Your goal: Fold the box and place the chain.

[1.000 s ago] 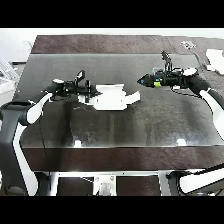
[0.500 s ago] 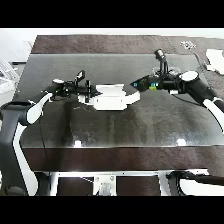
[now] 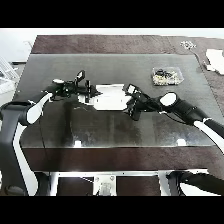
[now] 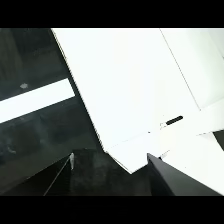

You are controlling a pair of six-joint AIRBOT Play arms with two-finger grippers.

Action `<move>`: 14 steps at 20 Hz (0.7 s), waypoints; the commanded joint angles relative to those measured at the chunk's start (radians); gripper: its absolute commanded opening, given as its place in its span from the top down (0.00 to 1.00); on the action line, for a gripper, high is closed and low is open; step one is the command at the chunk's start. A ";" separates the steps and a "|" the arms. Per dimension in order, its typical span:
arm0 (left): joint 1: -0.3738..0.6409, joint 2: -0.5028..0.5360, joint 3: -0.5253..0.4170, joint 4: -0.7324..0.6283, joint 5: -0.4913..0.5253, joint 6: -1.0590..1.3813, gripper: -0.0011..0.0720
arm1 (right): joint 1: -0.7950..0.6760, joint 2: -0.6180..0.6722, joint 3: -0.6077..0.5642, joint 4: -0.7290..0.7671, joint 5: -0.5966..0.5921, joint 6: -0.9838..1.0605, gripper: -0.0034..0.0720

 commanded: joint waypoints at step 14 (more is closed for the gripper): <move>0.000 0.001 0.000 -0.001 0.001 0.000 0.95 | 0.090 -0.116 -0.012 0.068 -0.282 -0.294 0.20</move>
